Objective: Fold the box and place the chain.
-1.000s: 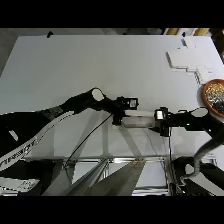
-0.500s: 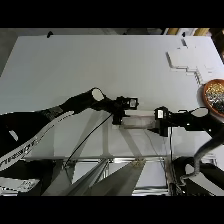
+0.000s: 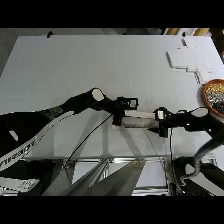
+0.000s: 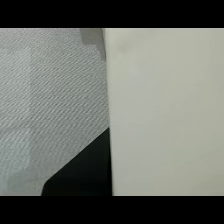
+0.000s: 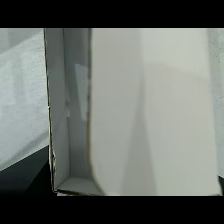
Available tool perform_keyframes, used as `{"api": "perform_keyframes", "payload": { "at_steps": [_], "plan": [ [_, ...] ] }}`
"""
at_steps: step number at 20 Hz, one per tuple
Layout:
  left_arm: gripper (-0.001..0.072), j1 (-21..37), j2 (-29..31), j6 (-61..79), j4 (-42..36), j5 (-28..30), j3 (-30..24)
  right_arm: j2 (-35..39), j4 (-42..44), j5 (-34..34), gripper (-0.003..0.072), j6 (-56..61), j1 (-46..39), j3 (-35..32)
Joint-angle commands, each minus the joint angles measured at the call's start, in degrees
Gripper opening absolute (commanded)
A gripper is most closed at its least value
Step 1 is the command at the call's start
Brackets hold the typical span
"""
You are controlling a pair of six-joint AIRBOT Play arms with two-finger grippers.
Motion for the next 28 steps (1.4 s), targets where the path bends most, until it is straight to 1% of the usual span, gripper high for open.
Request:
{"api": "perform_keyframes", "payload": {
  "at_steps": [1, 6, 10, 21, 23, 24, 28],
  "plan": [
    [0.001, 0.0, 0.04, -0.04, -0.02, 0.04, 0.02, -0.17, -0.87, -1.09, 0.0511, 0.04, -0.02, -0.39],
    [0.001, 0.0, 0.04, -0.04, -0.02, 0.04, 0.02, -1.6, -0.63, -1.62, 0.052, 0.0, -0.02, -0.59],
    [0.001, 0.0, 0.04, -0.04, -0.02, 0.04, 0.02, -1.6, -0.42, -1.51, 0.052, 0.0, -4.04, -0.59],
    [0.001, 0.0, 0.04, -0.04, -0.02, 0.04, 0.02, -3.28, 0.83, -1.44, 0.0516, -1.55, -4.11, -0.72],
    [0.001, 0.0, 0.04, -0.04, -0.02, 0.04, 0.02, -3.28, 0.83, -1.44, 0.0468, -1.55, -4.11, -0.72],
    [0.001, 0.0, 0.04, -0.04, -0.02, 0.04, 0.02, -3.28, 0.76, -1.42, 0.0456, -1.53, -4.11, -0.72],
    [0.001, 0.0, 0.04, -0.04, -0.02, 0.04, 0.02, -3.26, 0.63, -1.62, 0.0459, -1.51, -4.11, -0.7]
  ]
}}
